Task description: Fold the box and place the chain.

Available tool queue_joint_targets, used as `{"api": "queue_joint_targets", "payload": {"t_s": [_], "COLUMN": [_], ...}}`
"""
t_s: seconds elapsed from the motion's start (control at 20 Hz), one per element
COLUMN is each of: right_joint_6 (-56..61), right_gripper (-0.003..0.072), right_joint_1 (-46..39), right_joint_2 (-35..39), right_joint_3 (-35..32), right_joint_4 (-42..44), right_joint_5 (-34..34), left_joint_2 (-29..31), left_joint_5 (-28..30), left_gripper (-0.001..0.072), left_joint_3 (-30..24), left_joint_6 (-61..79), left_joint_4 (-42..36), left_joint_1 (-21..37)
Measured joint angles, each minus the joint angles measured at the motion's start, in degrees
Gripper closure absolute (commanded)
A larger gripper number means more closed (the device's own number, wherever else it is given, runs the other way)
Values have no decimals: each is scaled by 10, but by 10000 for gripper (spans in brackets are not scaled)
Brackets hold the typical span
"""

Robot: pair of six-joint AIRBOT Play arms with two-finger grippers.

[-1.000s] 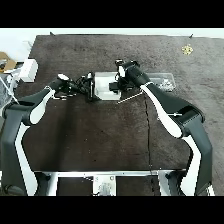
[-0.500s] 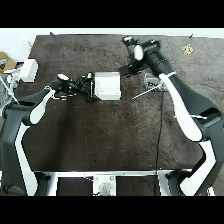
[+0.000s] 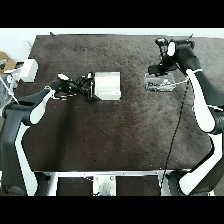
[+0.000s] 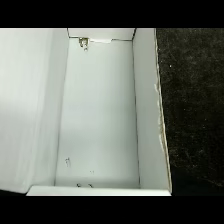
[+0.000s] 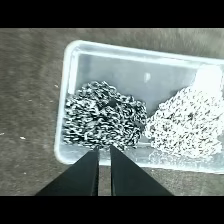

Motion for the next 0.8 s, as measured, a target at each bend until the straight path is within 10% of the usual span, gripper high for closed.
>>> {"api": "queue_joint_targets", "payload": {"t_s": [0.8], "right_joint_6": [-33], "right_gripper": [522], "right_joint_1": [-40], "right_joint_2": [-65], "right_joint_3": [-7], "right_joint_4": [78], "right_joint_5": [-16], "left_joint_2": [0], "left_joint_5": [0], "left_gripper": [483], "left_joint_3": [0], "left_joint_6": [0], "left_joint_4": [0], "left_joint_1": [0]}}
